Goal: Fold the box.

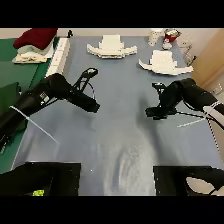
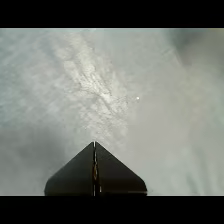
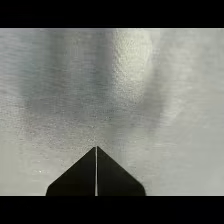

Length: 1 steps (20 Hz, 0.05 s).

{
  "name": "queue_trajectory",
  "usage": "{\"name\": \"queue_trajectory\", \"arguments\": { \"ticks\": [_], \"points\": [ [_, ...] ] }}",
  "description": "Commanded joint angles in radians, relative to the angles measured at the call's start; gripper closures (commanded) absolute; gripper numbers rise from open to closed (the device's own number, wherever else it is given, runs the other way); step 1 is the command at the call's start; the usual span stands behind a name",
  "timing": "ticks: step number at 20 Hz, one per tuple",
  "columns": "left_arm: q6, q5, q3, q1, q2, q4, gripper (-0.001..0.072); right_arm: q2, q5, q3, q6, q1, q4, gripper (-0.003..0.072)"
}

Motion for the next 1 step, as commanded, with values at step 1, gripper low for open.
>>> {"name": "queue_trajectory", "arguments": {
  "ticks": [1],
  "points": [
    [-0.006,0.017,-0.005,-0.024,-0.007,-0.001,0.0694,-0.001,0.000,0.001,0.000,0.000,0.000,0.0681]
  ]
}}
